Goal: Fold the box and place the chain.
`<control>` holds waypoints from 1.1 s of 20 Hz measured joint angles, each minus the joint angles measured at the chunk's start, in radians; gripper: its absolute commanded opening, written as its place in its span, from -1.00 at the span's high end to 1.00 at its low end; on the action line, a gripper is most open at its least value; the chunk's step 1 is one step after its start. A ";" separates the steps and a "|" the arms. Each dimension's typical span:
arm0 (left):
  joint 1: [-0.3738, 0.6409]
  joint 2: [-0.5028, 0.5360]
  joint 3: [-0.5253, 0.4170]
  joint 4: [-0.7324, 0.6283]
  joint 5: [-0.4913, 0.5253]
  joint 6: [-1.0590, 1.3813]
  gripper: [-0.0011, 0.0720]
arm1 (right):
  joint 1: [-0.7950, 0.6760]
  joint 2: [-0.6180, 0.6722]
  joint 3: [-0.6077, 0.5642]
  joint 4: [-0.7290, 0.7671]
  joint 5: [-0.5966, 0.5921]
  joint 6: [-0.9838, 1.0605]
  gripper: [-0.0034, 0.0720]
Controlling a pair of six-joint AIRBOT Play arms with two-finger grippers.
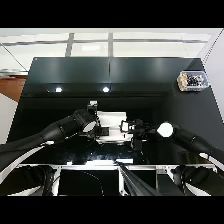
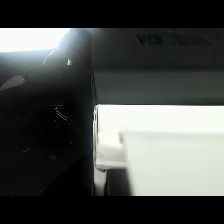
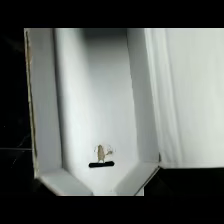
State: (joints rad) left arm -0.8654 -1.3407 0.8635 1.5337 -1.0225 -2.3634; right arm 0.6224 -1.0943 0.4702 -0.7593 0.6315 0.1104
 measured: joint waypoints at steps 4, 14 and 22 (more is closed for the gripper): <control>0.000 0.000 0.000 0.002 0.000 0.000 0.90 | -0.012 0.043 0.000 -0.107 0.040 0.013 -0.66; 0.000 0.000 0.000 0.002 0.000 0.000 0.89 | -0.013 0.060 0.000 -0.064 0.055 -0.032 0.10; 0.000 0.000 0.000 0.002 0.002 -0.003 0.89 | -0.010 0.022 0.000 0.124 0.008 -0.041 0.39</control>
State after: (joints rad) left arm -0.8654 -1.3407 0.8635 1.5360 -1.0210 -2.3661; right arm 0.6125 -1.0721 0.4702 -0.6353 0.6395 0.0696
